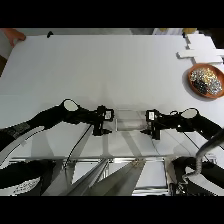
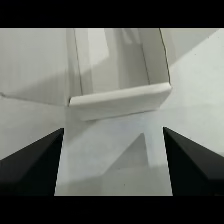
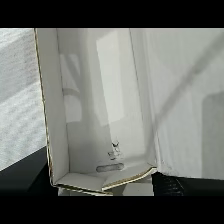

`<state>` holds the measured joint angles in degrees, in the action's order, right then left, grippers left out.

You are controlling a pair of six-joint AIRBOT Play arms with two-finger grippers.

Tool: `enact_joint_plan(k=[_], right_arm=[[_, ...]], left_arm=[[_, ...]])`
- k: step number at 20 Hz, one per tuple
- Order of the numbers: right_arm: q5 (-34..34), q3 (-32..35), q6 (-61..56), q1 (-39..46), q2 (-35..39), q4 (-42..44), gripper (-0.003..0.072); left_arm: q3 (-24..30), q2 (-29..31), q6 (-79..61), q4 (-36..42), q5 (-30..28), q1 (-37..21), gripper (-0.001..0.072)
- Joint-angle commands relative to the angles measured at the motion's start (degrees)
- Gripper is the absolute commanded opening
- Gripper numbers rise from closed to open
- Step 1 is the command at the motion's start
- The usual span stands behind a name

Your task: Fold the box and place the chain.

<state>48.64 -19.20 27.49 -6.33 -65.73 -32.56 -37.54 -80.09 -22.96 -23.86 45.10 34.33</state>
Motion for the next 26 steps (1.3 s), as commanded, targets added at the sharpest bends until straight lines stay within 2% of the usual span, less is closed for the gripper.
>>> enact_joint_plan(k=[1,17,22,23,24,26], right_arm=[[0.0,0.0,0.0,0.0,0.0,0.0,0.0319],[0.0,0.0,0.0,0.0,0.0,0.0,0.0319],[0.0,0.0,0.0,0.0,0.0,0.0,0.0319],[0.0,0.0,0.0,0.0,0.0,0.0,0.0319],[0.0,0.0,0.0,0.0,0.0,0.0,0.0319],[0.0,0.0,0.0,0.0,0.0,0.0,0.0319]], left_arm=[[0.0,-0.6,-1.3,1.7,-1.0,1.4,0.0699],[0.0,-3.5,-1.1,10.2,-7.2,4.5,0.0700],[0.0,-5.2,-1.1,10.5,-8.2,5.2,0.0692],[0.0,-5.2,-1.1,10.6,-8.3,5.4,0.0670],[0.0,-5.2,-1.1,10.6,-8.2,5.4,0.0571],[0.0,-5.2,-1.1,10.6,-8.2,5.4,0.0430]])
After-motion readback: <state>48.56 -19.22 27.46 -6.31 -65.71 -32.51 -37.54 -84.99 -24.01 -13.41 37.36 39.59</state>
